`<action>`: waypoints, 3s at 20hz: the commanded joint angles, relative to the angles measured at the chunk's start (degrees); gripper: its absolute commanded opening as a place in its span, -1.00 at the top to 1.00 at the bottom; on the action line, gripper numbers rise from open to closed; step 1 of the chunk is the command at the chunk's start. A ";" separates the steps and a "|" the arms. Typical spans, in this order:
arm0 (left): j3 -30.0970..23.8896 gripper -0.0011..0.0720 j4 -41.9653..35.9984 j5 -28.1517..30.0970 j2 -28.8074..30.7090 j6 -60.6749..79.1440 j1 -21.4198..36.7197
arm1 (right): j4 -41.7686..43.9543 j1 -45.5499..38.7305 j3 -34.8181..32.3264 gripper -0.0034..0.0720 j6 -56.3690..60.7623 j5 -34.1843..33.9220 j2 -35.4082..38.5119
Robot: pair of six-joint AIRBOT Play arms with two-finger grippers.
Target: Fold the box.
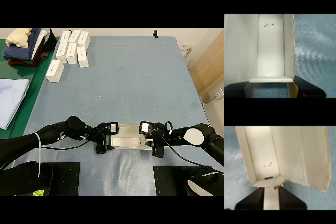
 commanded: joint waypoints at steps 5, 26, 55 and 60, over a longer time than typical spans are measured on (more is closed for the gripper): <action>0.04 -0.14 0.02 0.00 -0.02 0.02 0.02 | 6.71 0.31 -0.59 0.51 -5.29 -2.25 -0.72; 0.04 -0.14 0.02 -0.02 -0.02 0.02 0.02 | -27.12 -0.28 7.13 0.90 44.96 17.33 5.51; 0.04 -0.14 0.02 0.00 -0.02 0.02 0.02 | 19.56 -20.59 5.86 -0.16 45.24 18.88 -5.25; 0.04 -0.14 0.02 0.00 -0.02 0.02 0.02 | 7.02 -8.00 5.95 -0.16 57.99 10.36 -7.91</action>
